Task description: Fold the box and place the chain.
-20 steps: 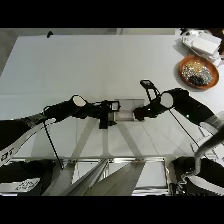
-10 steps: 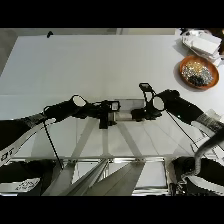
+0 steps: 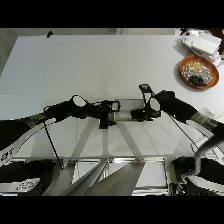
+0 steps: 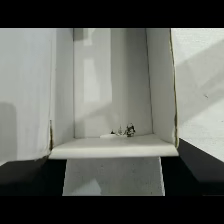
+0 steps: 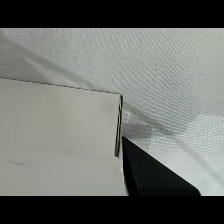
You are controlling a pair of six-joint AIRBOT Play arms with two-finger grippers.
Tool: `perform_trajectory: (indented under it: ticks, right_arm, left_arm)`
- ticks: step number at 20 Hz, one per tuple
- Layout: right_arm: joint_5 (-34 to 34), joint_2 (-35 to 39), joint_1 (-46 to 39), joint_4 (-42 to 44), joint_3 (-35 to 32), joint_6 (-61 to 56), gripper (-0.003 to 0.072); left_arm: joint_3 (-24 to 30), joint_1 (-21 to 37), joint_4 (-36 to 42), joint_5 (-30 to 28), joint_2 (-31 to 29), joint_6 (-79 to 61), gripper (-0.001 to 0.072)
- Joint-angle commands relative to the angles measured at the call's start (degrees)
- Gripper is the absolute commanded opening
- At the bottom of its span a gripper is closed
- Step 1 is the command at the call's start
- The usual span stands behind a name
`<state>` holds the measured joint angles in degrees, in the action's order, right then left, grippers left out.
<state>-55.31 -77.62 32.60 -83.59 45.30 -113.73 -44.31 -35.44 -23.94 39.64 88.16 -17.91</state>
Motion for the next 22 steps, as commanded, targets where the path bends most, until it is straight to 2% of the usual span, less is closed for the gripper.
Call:
perform_trajectory:
  ticks: [1,2,3,6,7,8,9,10,12,14,18,19,20,21,22]
  right_arm:
    - [-0.04,-1.36,1.27,0.02,-0.07,-0.28,0.0125]
    - [-0.24,-1.36,1.27,0.02,-0.07,-0.24,0.0045]
    - [-0.90,-1.36,1.27,-0.02,-0.07,-0.09,0.0010]
    - [-1.07,-1.36,1.27,0.02,-0.07,0.17,0.0018]
    - [-0.87,-1.29,1.27,0.07,-0.07,0.17,0.0157]
    - [-0.76,-1.25,1.27,0.11,-0.07,0.17,0.0327]
    - [-0.74,-1.14,1.27,0.09,-0.04,0.17,0.0334]
    - [-0.72,-1.07,1.27,0.04,-0.04,0.17,0.0327]
    - [-0.66,-1.07,1.27,0.02,-0.04,0.17,0.0130]
    - [-0.87,-1.05,1.27,0.02,0.07,0.70,0.0010]
    - [-0.63,0.44,1.25,0.00,0.09,1.22,0.0013]
    - [-0.61,1.01,1.25,0.00,0.09,1.25,0.0104]
    - [-0.66,1.49,1.25,0.00,0.09,1.25,0.0253]
    - [-0.66,1.92,1.25,-0.02,0.09,1.25,0.0333]
    - [-0.66,2.16,1.25,0.00,0.09,1.25,0.0333]
  left_arm:
    - [0.02,0.00,-0.07,0.02,-0.02,-0.04,0.0136]
    - [0.02,0.00,-0.07,0.04,-0.02,-0.04,0.0136]
    - [0.02,0.00,-0.07,0.02,-0.04,-0.04,0.0136]
    - [0.02,0.00,-0.07,0.02,-0.02,-0.04,0.0136]
    - [0.02,0.00,-0.07,0.02,-0.02,-0.04,0.0136]
    - [0.02,0.00,-0.07,0.02,-0.02,-0.04,0.0136]
    - [0.02,0.00,-0.07,0.04,-0.02,-0.04,0.0136]
    - [0.02,0.00,-0.07,0.02,-0.02,-0.04,0.0136]
    - [0.02,0.00,-0.07,0.02,-0.02,-0.04,0.0136]
    - [0.02,0.00,-0.07,0.02,-0.02,-0.04,0.0136]
    - [0.02,0.00,-0.07,0.02,-0.02,-0.04,0.0136]
    - [0.02,0.00,-0.07,0.02,-0.02,-0.04,0.0136]
    - [0.02,0.00,-0.07,0.04,-0.02,-0.04,0.0136]
    - [0.02,0.00,-0.07,0.02,-0.02,-0.04,0.0136]
    - [0.02,0.00,-0.07,0.02,-0.02,-0.04,0.0136]
